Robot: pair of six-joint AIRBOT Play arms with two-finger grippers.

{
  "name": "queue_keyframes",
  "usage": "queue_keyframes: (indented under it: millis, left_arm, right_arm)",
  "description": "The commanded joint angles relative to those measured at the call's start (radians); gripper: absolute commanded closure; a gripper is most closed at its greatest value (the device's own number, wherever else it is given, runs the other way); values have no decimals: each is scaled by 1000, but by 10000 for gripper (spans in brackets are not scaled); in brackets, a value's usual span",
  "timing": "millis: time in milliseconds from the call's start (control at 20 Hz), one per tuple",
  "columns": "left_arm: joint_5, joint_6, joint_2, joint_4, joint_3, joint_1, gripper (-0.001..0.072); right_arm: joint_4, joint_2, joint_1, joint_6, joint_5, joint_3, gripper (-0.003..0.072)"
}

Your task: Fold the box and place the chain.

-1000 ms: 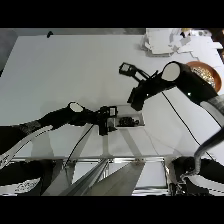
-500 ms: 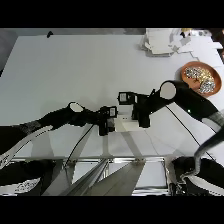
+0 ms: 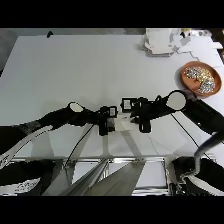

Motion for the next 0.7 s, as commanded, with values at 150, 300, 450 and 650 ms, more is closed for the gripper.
queue_keyframes:
  millis: [150, 300, 450, 650]
  left_arm:
    - [-1, 1, 1, 0, 0, 0, 573]
    - [0, 1, 1, 0, 0, 0, 573]
    - [0, 1, 1, 0, 0, 0, 573]
    - [0, 1, 1, 0, 0, 0, 573]
  right_arm:
    - [10, 5, 46, -29, -21, -4, 444]
    - [-16, 5, 55, -27, -10, -8, 444]
    - [-60, 5, 82, -24, -54, -20, 419]
    - [-85, 5, 83, -23, -90, -26, 398]
